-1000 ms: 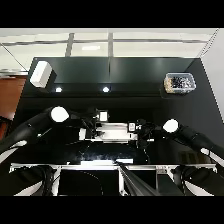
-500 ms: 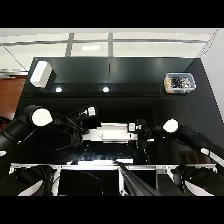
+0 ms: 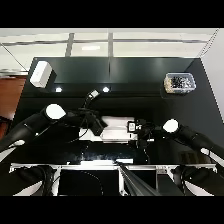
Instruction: Fold the box and place the chain.
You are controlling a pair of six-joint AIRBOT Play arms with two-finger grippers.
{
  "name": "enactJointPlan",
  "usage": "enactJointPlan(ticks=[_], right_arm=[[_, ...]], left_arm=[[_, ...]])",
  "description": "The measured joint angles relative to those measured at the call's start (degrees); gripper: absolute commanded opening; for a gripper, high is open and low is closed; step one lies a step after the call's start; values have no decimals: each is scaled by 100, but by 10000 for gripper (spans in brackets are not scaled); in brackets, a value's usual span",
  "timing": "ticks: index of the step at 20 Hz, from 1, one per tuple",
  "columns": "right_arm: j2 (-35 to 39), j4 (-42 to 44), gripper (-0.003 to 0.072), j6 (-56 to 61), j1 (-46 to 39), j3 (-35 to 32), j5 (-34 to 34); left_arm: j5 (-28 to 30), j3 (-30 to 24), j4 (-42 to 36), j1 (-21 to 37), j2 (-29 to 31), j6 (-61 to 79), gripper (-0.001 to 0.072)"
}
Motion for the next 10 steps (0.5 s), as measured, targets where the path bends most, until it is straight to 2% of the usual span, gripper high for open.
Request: enactJointPlan(ticks=[3,5,10], right_arm=[[0,0,202,0,0,0,0],[0,0,202,0,0,0,0],[0,0,202,-2,0,0,0]], left_arm=[[774,0,-337,-210,-348,140,26],[1040,0,-422,-323,-535,232,26],[1204,55,-289,-413,-798,332,24]])
